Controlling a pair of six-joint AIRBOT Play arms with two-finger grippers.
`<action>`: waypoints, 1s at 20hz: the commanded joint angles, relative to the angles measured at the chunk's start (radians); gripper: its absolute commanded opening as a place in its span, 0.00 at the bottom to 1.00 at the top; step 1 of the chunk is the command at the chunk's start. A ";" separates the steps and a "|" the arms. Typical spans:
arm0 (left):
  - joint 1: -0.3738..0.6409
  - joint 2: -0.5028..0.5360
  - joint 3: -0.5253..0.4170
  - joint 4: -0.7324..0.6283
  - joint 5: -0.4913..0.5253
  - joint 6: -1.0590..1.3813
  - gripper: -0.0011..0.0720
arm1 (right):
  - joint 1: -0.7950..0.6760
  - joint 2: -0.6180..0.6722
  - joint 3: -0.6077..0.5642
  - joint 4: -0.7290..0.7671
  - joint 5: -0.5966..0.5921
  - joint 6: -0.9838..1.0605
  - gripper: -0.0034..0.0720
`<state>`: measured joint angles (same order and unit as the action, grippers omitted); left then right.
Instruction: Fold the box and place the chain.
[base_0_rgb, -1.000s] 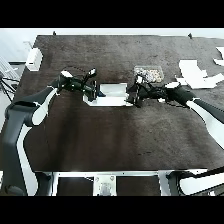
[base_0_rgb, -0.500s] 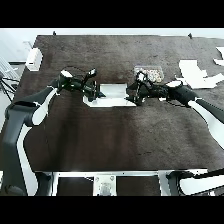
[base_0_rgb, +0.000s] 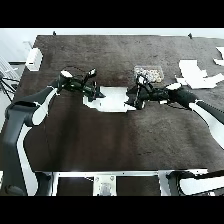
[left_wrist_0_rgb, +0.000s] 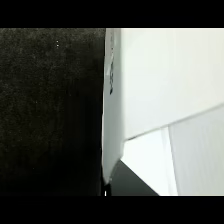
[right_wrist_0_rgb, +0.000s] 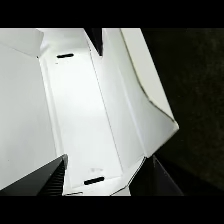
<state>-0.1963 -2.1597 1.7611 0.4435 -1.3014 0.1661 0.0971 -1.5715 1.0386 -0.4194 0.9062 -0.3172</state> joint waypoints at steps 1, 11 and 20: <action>0.001 0.001 0.001 -0.003 0.000 -0.001 0.04 | 0.000 0.069 -0.012 -0.012 0.005 0.003 0.87; 0.001 0.001 0.001 -0.006 0.005 -0.001 0.04 | 0.077 0.135 -0.133 -0.163 0.003 -0.035 0.87; 0.001 0.001 0.001 -0.007 0.004 -0.001 0.04 | 0.132 0.132 -0.184 -0.183 -0.100 -0.036 0.87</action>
<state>-0.1963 -2.1597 1.7611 0.4370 -1.2987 0.1650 0.2222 -1.4372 0.8646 -0.5964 0.8577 -0.3515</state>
